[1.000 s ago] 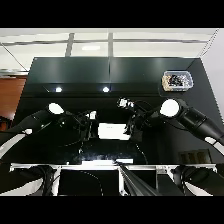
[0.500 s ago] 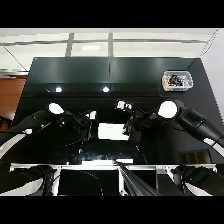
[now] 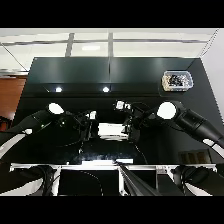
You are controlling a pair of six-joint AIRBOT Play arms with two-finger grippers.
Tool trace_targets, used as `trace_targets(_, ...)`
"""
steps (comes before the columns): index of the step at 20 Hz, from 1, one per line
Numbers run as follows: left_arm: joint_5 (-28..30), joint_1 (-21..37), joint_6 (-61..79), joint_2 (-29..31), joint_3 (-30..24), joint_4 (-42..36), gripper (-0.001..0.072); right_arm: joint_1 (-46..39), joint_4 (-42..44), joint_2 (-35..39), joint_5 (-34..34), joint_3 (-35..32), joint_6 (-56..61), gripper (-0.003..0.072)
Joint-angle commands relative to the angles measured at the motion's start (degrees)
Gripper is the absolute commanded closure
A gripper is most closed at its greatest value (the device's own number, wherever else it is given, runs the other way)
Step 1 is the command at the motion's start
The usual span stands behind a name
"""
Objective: Fold the box and place the chain.
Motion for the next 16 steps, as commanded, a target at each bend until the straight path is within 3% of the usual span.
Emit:
trace_targets(1, 0.0, 0.0, 0.0, 0.0, 0.1, 0.0, 0.033, 0.0, -0.6, 0.0, -0.1, 0.0, 0.0, 0.0389)
trace_targets(2, 0.0, 0.0, 0.0, 0.0, 0.1, 0.0, 0.0329, 0.0, -0.6, 0.0, 0.1, 0.0, 0.0, 0.042)
trace_targets(16, 0.0, 0.0, 0.0, 0.0, 0.1, 0.0, 0.0329, 1.0, -1.9, -0.1, 1.5, 0.0, 0.2, 0.042)
